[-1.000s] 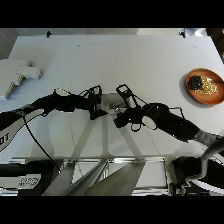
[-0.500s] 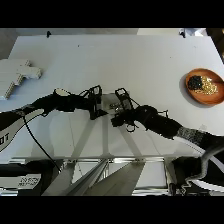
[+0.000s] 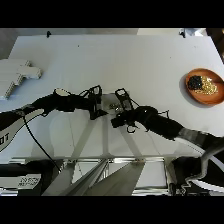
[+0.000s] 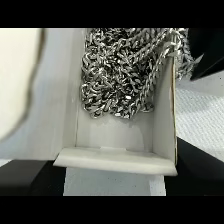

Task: Fold the box and place the chain.

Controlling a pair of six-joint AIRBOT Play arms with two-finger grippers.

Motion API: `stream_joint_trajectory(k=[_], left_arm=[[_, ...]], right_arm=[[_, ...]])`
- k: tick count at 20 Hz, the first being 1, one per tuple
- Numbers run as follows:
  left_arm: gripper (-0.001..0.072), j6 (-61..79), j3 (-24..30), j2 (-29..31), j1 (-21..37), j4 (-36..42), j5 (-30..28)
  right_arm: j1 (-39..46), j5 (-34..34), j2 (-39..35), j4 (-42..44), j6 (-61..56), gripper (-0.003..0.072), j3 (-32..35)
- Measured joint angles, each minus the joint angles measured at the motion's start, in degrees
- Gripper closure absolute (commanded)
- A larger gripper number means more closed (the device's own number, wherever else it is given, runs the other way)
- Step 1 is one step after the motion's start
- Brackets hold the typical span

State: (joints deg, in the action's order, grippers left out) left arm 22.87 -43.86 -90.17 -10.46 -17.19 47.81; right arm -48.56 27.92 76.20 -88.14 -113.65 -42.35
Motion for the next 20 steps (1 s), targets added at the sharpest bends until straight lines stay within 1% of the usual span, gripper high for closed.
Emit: stream_joint_trajectory(k=[2, 5, 7, 9, 12, 17, 18, 20], left_arm=[[0.0336, 0.0, 0.0, 0.0, 0.0, 0.0, 0.0], [0.0336, 0.0, 0.0, 0.0, 0.0, 0.0, 0.0], [0.0336, 0.0, 0.0, 0.0, 0.0, 0.0, 0.0], [0.0336, 0.0, 0.0, 0.0, 0.0, 0.0, 0.0], [0.0336, 0.0, 0.0, 0.0, 0.0, 0.0, 0.0], [0.0336, 0.0, 0.0, 0.0, 0.0, 0.0, 0.0], [0.0336, 0.0, 0.0, 0.0, 0.0, 0.0, 0.0], [0.0336, 0.0, 0.0, 0.0, 0.0, 0.0, 0.0]], right_arm=[[0.0, 1.7, -2.7, -0.1, 0.0, 0.0675, 0.0], [0.0, 2.4, -7.3, -0.3, 0.0, 0.0675, 0.0], [0.0, 1.0, -9.7, -0.4, 0.1, 0.0675, 0.0], [0.0, -2.2, -11.2, -1.1, 0.1, 0.0675, -0.1], [0.7, -6.4, -12.0, -3.8, 0.2, 0.0676, -0.1], [6.0, -7.2, -10.5, -5.9, 0.4, 0.0677, -0.1], [6.9, -6.5, -9.7, -6.1, 0.9, 0.0666, -0.1], [7.7, -4.8, -8.4, -6.1, 2.2, 0.0472, -0.1]])
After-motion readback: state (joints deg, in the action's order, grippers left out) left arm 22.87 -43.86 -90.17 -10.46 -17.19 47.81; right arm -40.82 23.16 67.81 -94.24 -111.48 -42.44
